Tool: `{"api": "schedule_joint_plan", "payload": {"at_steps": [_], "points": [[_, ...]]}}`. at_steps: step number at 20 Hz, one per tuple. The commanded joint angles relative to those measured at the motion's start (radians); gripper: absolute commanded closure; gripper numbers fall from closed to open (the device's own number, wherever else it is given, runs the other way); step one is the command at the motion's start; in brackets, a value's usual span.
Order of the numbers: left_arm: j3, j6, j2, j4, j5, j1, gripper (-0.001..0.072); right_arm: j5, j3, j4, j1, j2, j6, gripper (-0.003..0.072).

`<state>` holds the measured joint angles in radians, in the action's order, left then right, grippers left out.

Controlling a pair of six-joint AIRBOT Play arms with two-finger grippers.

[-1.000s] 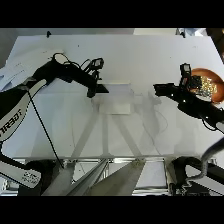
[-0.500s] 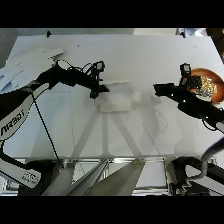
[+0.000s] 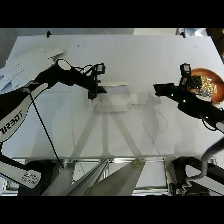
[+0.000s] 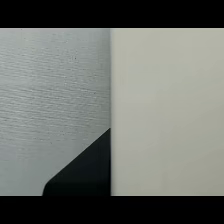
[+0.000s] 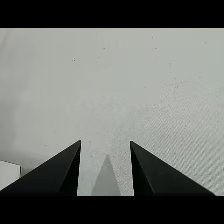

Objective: Fold the box and place the chain.

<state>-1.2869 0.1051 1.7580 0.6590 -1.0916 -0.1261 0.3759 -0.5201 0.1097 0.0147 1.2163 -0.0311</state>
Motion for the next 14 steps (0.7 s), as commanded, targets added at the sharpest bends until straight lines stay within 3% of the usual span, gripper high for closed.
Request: {"api": "schedule_joint_plan", "payload": {"at_steps": [1,10,14], "points": [[0.0,0.0,0.002,0.016,0.01,0.0,0.0706,0.0,0.0,0.0,0.0,-0.001,0.0,0.0351],[0.0,0.034,0.042,0.008,0.033,0.0,0.0706,0.0,0.0,0.0,0.0,-0.001,0.0,0.0351],[0.0,0.053,0.042,0.006,-0.013,0.0,0.0707,0.0,0.0,0.0,0.0,-0.001,0.0,0.0351]]}}
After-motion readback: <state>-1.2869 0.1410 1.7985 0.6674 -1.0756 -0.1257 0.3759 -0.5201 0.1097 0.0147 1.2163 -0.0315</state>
